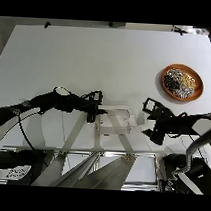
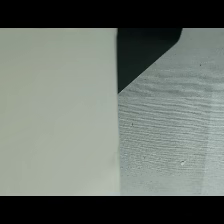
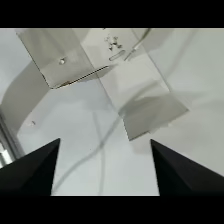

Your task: Fold the box and place the chain.

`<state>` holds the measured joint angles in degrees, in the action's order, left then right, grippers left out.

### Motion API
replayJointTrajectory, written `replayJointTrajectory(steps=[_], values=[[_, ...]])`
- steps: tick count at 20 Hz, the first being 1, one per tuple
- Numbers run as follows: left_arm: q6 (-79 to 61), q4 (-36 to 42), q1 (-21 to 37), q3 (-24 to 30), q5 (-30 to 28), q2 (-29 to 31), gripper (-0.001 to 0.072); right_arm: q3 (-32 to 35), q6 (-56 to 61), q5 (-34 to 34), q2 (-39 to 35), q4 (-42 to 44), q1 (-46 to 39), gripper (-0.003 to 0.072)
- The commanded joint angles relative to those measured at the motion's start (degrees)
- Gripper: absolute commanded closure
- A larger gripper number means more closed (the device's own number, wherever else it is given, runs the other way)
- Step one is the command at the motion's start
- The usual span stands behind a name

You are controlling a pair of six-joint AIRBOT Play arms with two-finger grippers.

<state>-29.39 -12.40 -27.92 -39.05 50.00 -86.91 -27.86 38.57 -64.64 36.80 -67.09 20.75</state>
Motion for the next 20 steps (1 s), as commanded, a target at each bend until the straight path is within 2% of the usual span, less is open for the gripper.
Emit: replayJointTrajectory(steps=[1,4,10,13,20], values=[[0.02,-0.02,-0.02,-0.02,0.13,-0.02,0.0697,5.44,-16.98,9.46,1.86,2.80,0.98,0.0023],[0.02,-0.04,-0.02,-0.02,0.15,-0.02,0.0697,7.15,-19.19,14.78,4.83,2.73,4.52,0.0026],[0.04,-0.04,-0.02,-0.02,0.17,-0.02,0.0697,8.70,-18.93,32.09,15.04,2.64,16.33,0.0030],[0.02,-0.04,-0.02,-0.02,0.15,-0.02,0.0697,8.70,-15.23,39.30,17.51,2.51,18.53,0.0030],[0.02,-0.04,-0.02,-0.02,0.15,-0.02,0.0697,8.66,-9.60,40.81,17.20,-0.55,18.51,0.0030]])
